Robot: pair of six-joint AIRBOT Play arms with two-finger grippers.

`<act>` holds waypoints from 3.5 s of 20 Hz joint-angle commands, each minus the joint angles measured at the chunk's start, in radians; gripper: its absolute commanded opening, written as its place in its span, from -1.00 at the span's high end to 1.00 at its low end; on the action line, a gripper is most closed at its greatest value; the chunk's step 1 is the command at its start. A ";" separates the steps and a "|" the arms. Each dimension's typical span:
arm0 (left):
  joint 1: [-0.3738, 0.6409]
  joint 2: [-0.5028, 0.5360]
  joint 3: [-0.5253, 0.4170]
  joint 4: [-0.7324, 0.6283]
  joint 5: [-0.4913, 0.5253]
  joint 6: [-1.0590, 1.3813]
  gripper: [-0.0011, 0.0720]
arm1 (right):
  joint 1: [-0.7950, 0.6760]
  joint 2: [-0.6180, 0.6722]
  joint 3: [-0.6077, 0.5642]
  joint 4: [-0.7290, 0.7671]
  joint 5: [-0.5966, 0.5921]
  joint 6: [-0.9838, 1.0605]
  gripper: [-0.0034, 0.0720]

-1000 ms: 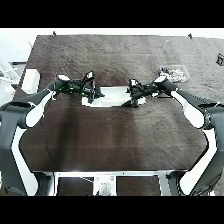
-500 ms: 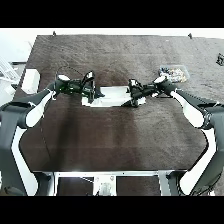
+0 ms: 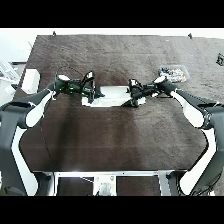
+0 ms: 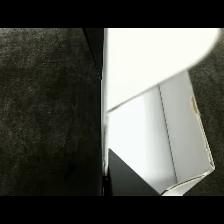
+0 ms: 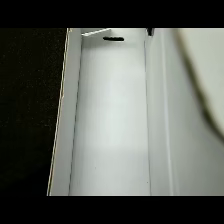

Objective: Fold the box and place the chain.

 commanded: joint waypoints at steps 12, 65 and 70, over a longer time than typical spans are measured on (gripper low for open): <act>0.000 -0.001 0.000 0.000 0.002 0.000 0.91 | 0.000 0.000 0.000 -0.003 0.006 0.005 -0.65; 0.004 0.008 0.003 -0.063 0.011 0.001 0.02 | 0.000 0.000 0.000 -0.002 0.006 0.005 -0.65; 0.048 0.027 0.016 -0.059 -0.050 -0.033 0.00 | 0.000 0.000 0.000 -0.002 0.006 0.005 -0.65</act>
